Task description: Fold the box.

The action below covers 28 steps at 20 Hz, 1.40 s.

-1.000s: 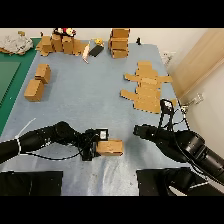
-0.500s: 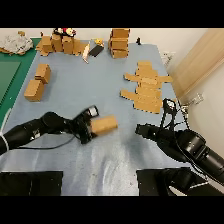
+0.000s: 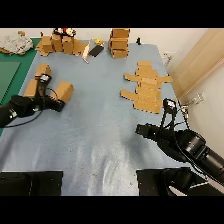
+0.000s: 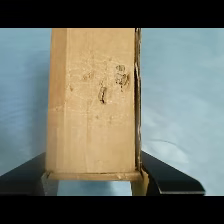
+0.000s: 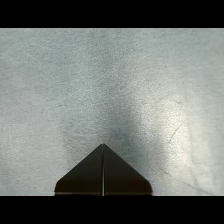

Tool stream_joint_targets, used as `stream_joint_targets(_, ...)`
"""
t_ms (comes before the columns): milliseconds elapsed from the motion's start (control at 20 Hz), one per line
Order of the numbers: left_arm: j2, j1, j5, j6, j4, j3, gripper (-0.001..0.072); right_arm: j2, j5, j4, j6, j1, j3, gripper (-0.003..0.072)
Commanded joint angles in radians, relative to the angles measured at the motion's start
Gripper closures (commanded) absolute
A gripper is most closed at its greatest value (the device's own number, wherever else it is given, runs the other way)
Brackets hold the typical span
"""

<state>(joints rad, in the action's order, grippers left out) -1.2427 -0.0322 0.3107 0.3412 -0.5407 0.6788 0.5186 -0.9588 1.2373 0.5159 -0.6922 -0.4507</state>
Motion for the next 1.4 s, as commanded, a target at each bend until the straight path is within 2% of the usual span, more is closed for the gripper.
stream_joint_targets(0, -0.094, 0.118, -0.016, 0.027, -0.002, 0.081, 0.0240, 0.000, 0.001, 0.000, -0.004, 0.001, -0.001, 0.0681)
stream_joint_targets(200, -0.200, 0.127, -0.019, 0.046, -0.002, 0.155, 0.0241, 0.000, 0.028, 0.001, -0.004, 0.000, -0.001, 0.0681)
stream_joint_targets(300, -0.230, 0.128, -0.059, 0.058, -0.002, 0.169, 0.0241, 0.000, 0.034, 0.001, -0.004, 0.000, -0.001, 0.0681)
stream_joint_targets(500, -0.245, 0.129, -0.129, 0.072, -0.002, 0.177, 0.0241, 0.000, 0.034, 0.001, -0.004, 0.000, -0.001, 0.0681)
stream_joint_targets(850, -0.254, 0.129, -0.119, 0.071, -0.006, 0.188, 0.0235, 0.000, 0.034, 0.008, -0.003, 0.000, -0.001, 0.0681)
stream_joint_targets(900, -0.253, 0.129, -0.117, 0.072, -0.006, 0.188, 0.0089, -0.001, 0.034, 0.012, -0.003, 0.000, -0.001, 0.0681)
stream_joint_targets(950, -0.253, 0.129, -0.114, 0.072, -0.006, 0.188, 0.0012, 0.000, 0.034, 0.015, -0.003, 0.000, -0.001, 0.0681)
stream_joint_targets(1150, -0.243, 0.147, 0.010, 0.074, -0.006, 0.191, 0.0011, 0.000, 0.034, 0.016, -0.003, 0.000, -0.001, 0.0681)
stream_joint_targets(1350, -0.168, 0.222, 0.162, 0.124, -0.048, 0.191, 0.0011, 0.000, 0.034, 0.016, -0.003, 0.000, -0.001, 0.0681)
